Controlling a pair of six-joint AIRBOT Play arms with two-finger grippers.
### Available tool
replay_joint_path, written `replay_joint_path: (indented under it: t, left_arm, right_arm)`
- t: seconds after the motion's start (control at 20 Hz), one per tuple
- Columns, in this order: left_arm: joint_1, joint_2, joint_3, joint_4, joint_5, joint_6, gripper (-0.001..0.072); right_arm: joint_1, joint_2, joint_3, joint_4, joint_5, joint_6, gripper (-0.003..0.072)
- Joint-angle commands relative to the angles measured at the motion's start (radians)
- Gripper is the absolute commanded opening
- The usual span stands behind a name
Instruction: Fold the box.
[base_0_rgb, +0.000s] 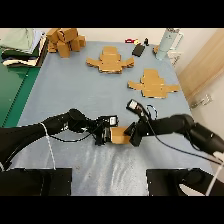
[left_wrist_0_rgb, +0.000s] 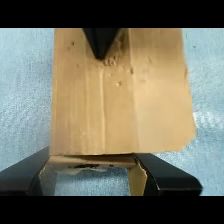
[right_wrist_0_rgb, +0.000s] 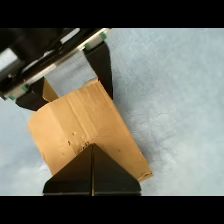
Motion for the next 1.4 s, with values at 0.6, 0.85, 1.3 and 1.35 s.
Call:
replay_joint_path:
  t: [0.6,0.85,1.3,1.35]
  left_arm:
    - [0.001,0.000,0.001,0.000,0.000,0.000,0.0543]
    - [0.001,0.000,0.001,0.000,0.000,0.000,0.0543]
    - [0.001,0.000,0.001,0.000,0.000,0.000,0.0542]
    - [0.001,0.000,0.001,0.000,0.000,0.000,0.0543]
  right_arm:
    - [0.286,0.147,-0.157,-0.420,0.279,-0.029,0.0389]
    - [0.286,0.109,-0.157,-0.420,0.257,-0.084,0.0526]
    - [0.289,0.096,-0.157,-0.490,0.319,-0.121,0.0505]
    - [0.298,0.101,-0.158,-0.495,0.320,-0.118,0.0505]
